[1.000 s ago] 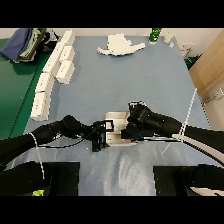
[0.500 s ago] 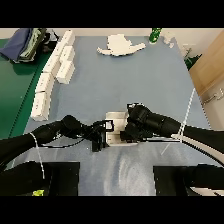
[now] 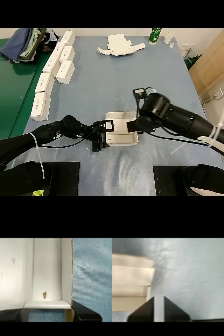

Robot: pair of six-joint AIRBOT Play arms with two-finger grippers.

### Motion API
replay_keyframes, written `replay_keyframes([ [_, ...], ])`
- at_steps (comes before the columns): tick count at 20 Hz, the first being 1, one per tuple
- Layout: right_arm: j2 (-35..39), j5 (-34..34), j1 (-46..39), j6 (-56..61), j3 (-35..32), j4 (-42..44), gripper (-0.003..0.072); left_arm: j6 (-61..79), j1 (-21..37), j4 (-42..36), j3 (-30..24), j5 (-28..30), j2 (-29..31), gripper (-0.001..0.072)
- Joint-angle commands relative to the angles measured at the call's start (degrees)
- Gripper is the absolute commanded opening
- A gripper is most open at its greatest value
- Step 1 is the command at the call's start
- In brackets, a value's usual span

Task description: Fold the box.

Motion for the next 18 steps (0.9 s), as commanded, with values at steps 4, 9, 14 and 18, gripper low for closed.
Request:
replay_keyframes([
  [4, 0.83, 1.81, -16.68, -14.32, -1.79, 1.55, 0.0002, 0.02, -0.02, 0.02, 0.02, 0.0, -0.02, 0.0458],
  [9, -10.23, 9.62, -42.95, -42.99, -3.37, 41.68, 0.0002, 0.02, -0.02, 0.02, 0.0, 0.0, -0.02, 0.0458],
  [14, -24.83, -3.87, -53.02, -57.2, -1.2, 70.16, 0.0002, 0.02, -0.02, 0.02, 0.02, 0.0, -0.02, 0.0458],
  [18, -29.51, -7.72, -49.64, -60.13, -0.11, 71.76, 0.0002, 0.0, -0.02, 0.02, 0.0, 0.0, -0.02, 0.0458],
])
